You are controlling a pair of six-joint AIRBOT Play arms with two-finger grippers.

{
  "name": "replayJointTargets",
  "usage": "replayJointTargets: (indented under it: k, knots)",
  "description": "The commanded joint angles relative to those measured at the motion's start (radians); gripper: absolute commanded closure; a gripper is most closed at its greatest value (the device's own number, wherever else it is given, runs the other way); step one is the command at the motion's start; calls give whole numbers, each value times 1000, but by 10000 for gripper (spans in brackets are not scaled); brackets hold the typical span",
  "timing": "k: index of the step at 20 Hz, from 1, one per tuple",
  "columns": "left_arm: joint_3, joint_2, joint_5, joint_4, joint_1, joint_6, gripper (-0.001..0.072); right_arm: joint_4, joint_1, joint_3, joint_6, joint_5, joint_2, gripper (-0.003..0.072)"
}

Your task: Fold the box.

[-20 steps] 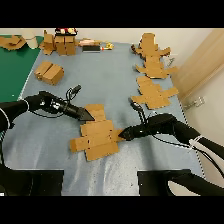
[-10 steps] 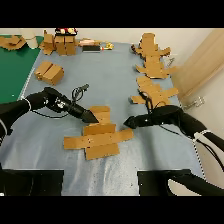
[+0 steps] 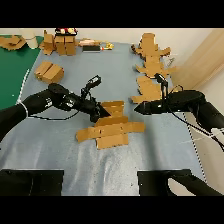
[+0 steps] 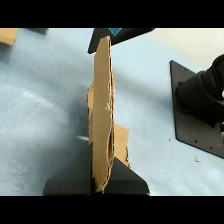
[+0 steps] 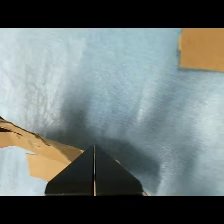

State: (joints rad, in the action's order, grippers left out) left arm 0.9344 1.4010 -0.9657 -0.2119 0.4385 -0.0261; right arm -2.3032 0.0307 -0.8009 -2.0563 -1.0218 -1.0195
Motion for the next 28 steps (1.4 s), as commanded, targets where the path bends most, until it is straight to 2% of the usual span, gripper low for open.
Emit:
replayJointTargets:
  k: [1,5,8,13,16,19,21,28]
  knots:
    - [-40,-8,36,10,15,125,696,-27,6,-8,17,-9,16,682]
    - [-85,27,5,10,16,164,696,-26,42,-7,34,10,15,682]
    - [-88,60,-39,9,15,169,696,-26,58,-7,41,39,15,682]
    - [-88,60,-51,10,5,195,696,-23,58,-6,44,40,10,682]
    - [-88,60,-135,35,-60,193,696,-24,59,-4,44,41,9,682]
    - [-88,68,-178,35,-112,183,696,-23,59,-4,44,47,9,682]
    - [-88,80,-240,63,-116,165,696,-22,59,-4,44,62,8,682]
    - [-71,125,-291,54,-102,80,696,-15,59,-4,44,71,-41,682]
